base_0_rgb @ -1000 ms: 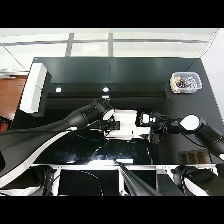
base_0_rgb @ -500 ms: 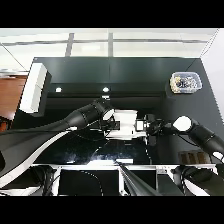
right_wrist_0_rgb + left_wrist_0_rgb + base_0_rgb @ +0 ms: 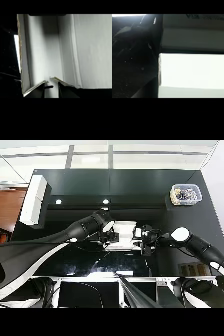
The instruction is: Fold the box and place the chain.
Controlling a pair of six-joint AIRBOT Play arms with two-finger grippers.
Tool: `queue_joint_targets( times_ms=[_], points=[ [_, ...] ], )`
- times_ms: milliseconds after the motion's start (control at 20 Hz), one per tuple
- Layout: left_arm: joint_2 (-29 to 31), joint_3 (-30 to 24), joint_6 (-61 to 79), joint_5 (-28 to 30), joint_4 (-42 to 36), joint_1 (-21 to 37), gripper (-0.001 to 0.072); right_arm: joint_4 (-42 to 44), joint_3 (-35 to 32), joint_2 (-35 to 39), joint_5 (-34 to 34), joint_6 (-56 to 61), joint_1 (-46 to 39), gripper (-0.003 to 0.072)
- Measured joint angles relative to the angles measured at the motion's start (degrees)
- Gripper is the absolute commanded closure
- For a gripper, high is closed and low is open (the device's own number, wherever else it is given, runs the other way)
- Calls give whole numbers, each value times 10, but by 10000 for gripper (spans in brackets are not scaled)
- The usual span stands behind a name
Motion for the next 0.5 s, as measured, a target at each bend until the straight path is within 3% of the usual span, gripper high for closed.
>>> queue_joint_targets(
  times_ms=[400,450,500],
  points=[
    [0,0,1,1,-2,0,682,56,0,-15,3,13,0,492],
    [0,0,1,3,-2,0,682,60,0,-16,3,14,0,367],
    [0,0,1,5,-3,0,682,61,0,-16,4,14,0,298]
  ],
)
